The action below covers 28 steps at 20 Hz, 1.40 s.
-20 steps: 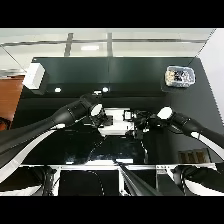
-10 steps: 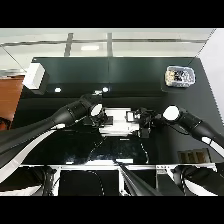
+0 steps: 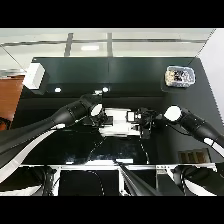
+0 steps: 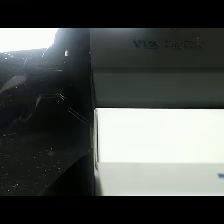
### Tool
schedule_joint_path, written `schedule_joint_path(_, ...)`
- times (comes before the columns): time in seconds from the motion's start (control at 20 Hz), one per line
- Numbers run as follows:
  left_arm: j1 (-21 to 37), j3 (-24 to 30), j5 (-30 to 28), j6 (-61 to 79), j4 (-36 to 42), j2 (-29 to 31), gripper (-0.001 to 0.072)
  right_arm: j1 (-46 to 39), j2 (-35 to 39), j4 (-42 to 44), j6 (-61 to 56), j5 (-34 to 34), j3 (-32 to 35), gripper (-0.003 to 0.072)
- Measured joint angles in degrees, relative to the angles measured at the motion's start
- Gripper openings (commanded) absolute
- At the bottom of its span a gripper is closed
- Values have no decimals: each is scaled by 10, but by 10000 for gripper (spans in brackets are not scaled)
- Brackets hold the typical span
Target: Fold the box and place the chain.
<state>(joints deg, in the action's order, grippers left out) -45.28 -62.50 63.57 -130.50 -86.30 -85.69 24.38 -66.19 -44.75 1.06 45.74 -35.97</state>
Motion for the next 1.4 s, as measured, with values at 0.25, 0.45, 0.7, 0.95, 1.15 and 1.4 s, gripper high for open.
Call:
schedule_joint_path(0.25, 0, 0, 0, 0, 0, 0, 27, 0, -30, 102, 0, 1, 0, 211)
schedule_joint_path(0.45, 0, 0, -2, -1, 0, 0, 27, 0, -43, 138, -2, 0, 0, 383)
schedule_joint_path(0.7, 0, 0, -5, 0, 0, 0, 27, 0, -47, 145, -18, 2, 2, 240)
schedule_joint_path(0.95, 0, 0, -2, 0, 0, 0, 27, -7, -35, 113, -126, 18, -4, 18)
schedule_joint_path(1.15, 0, 0, 0, 0, 0, 0, 27, -90, 9, 6, -376, 145, -52, 18)
schedule_joint_path(1.4, 0, 0, 2, -1, 0, 0, 27, -316, 34, -41, -616, 200, -24, 18)
